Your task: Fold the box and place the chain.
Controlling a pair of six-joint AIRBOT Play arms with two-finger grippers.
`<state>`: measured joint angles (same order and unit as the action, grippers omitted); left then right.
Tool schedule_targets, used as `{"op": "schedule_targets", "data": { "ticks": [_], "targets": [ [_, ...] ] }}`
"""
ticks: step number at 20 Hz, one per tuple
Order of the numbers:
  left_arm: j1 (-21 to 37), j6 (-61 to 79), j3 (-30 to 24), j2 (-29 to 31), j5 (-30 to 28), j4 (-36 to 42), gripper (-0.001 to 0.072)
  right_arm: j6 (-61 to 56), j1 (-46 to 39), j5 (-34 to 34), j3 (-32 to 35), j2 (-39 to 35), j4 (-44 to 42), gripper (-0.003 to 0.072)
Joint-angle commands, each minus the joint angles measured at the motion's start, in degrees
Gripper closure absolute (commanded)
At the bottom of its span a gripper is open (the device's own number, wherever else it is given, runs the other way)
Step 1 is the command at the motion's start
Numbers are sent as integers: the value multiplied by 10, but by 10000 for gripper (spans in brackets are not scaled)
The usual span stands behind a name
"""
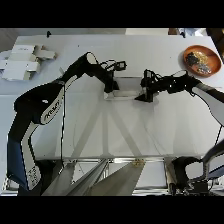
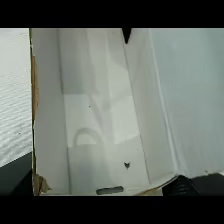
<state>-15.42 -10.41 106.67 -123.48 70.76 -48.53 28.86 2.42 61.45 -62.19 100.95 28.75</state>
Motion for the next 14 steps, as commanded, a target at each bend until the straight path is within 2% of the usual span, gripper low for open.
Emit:
{"op": "schedule_targets", "data": {
  "ticks": [1,9,14],
  "targets": [
    [0,-1,0,0,-3,1,693,-3,5,19,-1,8,7,-6],
    [0,-1,0,0,-2,1,693,-5,5,34,-1,9,9,-6],
    [0,-1,0,0,-2,1,693,-44,3,11,-2,9,12,-6]
  ]
}}
